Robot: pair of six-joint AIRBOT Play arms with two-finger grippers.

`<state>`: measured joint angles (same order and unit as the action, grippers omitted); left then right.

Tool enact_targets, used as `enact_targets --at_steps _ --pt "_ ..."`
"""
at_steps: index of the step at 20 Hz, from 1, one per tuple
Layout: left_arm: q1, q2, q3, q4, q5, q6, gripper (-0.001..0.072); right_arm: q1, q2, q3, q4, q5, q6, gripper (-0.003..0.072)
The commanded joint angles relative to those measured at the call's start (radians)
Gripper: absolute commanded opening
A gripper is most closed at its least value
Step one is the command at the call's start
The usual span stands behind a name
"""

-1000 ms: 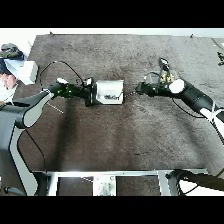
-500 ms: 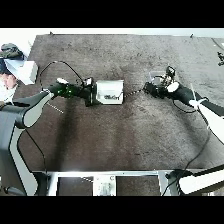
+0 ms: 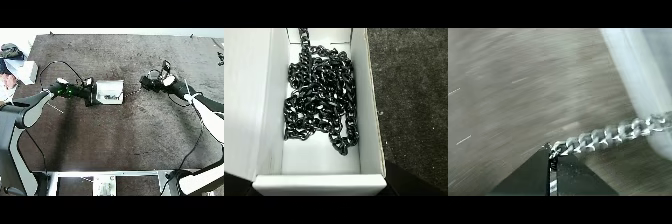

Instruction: Fold the box and place the chain.

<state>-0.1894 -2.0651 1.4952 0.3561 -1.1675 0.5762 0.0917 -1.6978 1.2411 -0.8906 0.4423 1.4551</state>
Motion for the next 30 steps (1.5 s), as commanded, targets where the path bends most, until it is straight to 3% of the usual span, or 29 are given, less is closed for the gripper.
enact_targets --at_steps 1,5,9,15,20,21,22,23,26,30 --pt "-0.001 0.001 0.000 0.000 0.000 0.000 0.0273 0.062 0.129 0.007 -0.002 0.185 -0.069 0.0016" --pt "-0.001 0.001 0.000 0.000 0.000 0.000 0.0273 0.179 0.331 0.008 -0.032 0.215 -0.092 0.0017" --pt "-0.001 0.001 0.000 0.000 0.000 0.000 0.0273 0.245 0.433 0.008 -0.032 0.217 -0.091 0.0017" --pt "-0.001 0.001 0.000 0.000 0.000 0.000 0.0273 0.353 0.402 0.008 -0.030 0.153 -0.090 0.0017" --pt "-0.001 0.001 0.000 0.000 0.000 0.000 0.0273 0.372 0.282 0.007 -0.048 0.146 -0.086 0.0020" --pt "-0.001 0.001 0.000 0.000 0.000 0.000 0.0273 0.369 0.260 0.008 -0.056 0.157 -0.087 0.0152" --pt "-0.001 0.001 0.000 0.000 0.000 0.000 0.0273 0.361 0.246 0.008 -0.093 0.183 -0.086 0.0359" --pt "-0.001 0.001 0.000 0.000 0.000 0.000 0.0273 0.344 0.243 0.008 -0.132 0.223 -0.085 0.0397" --pt "-0.001 0.001 0.000 0.000 0.000 0.000 0.0273 0.272 0.262 0.003 -0.223 0.317 -0.074 0.0397" --pt "-0.001 0.001 0.000 0.000 0.000 0.000 0.0273 0.095 0.346 -0.114 -0.272 0.284 -0.018 0.0398"
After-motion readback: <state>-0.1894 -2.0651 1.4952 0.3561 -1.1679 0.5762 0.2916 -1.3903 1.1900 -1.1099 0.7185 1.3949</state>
